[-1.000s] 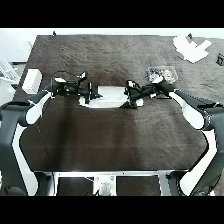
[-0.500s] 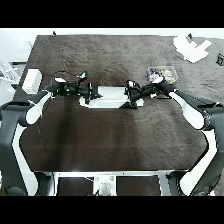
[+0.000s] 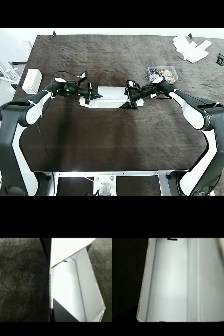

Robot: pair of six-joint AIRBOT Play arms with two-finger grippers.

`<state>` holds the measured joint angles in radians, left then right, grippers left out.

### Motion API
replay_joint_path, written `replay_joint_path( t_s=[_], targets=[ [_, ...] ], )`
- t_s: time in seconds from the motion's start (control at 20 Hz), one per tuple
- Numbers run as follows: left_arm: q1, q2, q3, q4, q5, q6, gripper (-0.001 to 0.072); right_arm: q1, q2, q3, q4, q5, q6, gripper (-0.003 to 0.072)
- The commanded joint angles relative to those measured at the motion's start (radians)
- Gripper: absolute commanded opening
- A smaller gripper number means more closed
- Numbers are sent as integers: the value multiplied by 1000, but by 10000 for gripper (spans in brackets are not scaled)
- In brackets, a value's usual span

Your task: Fold the box and place the chain.

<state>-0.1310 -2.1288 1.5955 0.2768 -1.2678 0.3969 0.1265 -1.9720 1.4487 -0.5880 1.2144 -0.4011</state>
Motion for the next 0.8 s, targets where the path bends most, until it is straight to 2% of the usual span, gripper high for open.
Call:
replay_joint_path(
  t_s=[0.0,0.4,0.5,0.75],
  targets=[
    [0,1,0,0,1,0,22,1,0,0,3,-1,1,592],
    [0,3,1,-16,-6,0,25,0,0,0,3,-1,1,591],
    [0,6,5,-20,-6,0,349,0,0,0,3,-1,1,592],
    [2,9,5,-23,-9,-4,354,0,0,0,3,-1,1,592]
  ],
)
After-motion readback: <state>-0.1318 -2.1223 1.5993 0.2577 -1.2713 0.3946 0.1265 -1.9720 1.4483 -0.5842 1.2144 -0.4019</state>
